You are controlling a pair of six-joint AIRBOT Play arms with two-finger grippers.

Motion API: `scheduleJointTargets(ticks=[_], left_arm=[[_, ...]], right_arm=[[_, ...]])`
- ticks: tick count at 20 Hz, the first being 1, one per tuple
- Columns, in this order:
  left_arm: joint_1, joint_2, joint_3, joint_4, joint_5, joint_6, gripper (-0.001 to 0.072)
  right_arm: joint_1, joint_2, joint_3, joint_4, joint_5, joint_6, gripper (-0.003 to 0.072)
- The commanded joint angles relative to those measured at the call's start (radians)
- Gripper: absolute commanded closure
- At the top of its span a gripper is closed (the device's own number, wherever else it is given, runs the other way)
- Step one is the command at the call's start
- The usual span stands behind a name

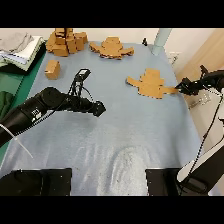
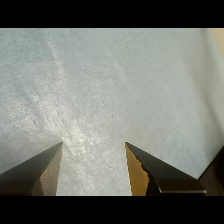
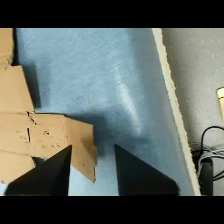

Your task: Fold the box.

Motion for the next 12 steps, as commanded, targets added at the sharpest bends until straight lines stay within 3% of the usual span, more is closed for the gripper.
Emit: scheduleJointTargets(ticks=[1, 3, 5, 8, 12], left_arm=[[0.001, 0.0, 0.0, -0.002, 0.004, -0.005, 0.0117], [0.001, 0.0, 0.0, -0.002, 0.003, -0.007, 0.0117], [0.001, 0.0, 0.0, -0.002, 0.003, -0.007, 0.0117], [0.001, 0.0, 0.0, -0.003, 0.004, -0.007, 0.0117], [0.027, 0.0, 0.001, -0.077, -0.006, -0.039, 0.0117]], right_arm=[[0.02, -0.084, 0.116, 0.034, -0.111, -0.036, 0.0366], [0.044, -0.082, 0.139, 0.072, -0.149, -0.078, 0.0423], [0.071, -0.081, 0.171, 0.105, -0.234, -0.079, 0.0675], [0.12, -0.055, 0.175, 0.154, -0.351, -0.077, 0.0686], [0.175, 0.088, 0.058, 0.148, -0.335, -0.102, 0.0689]])
